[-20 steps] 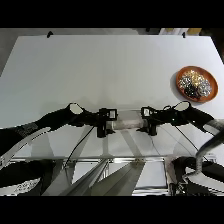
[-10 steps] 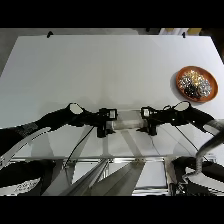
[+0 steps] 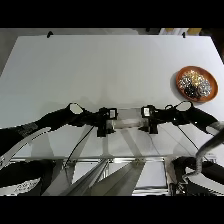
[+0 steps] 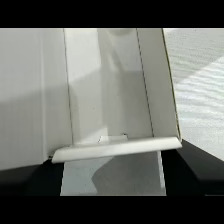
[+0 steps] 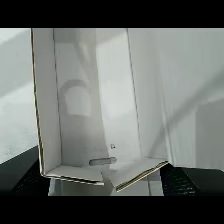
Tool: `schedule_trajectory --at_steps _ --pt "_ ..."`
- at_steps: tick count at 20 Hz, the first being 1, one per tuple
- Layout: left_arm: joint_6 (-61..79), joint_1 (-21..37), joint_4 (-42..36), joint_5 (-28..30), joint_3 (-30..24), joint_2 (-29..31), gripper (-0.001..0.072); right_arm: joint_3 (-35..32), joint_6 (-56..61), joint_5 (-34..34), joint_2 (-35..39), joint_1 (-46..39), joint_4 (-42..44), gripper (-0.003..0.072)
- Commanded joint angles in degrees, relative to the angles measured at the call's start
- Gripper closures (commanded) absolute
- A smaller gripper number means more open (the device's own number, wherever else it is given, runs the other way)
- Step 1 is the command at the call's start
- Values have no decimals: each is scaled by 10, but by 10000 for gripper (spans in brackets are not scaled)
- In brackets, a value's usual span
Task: Fold the box and place the chain.
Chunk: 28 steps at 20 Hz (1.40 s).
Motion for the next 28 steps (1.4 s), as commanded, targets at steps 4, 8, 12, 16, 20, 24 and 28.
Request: schedule_trajectory --at_steps 4,8,12,16,20,24,28 --pt "1 0 1 -2 0 0 499 0 156 9 47 0 -133 -3" --pt "1 0 1 -2 0 0 499 0 260 25 98 0 -236 29" --pt "1 0 1 -2 0 0 499 0 288 53 199 0 -255 151" --pt "1 0 1 -2 0 0 499 0 288 61 285 0 -157 302" --pt "1 0 1 -3 0 0 499 0 186 73 271 0 -26 669" --pt "1 0 1 -2 0 0 499 0 155 -44 203 0 136 669" --pt "1 0 1 -2 0 0 499 0 153 -96 95 0 201 669"
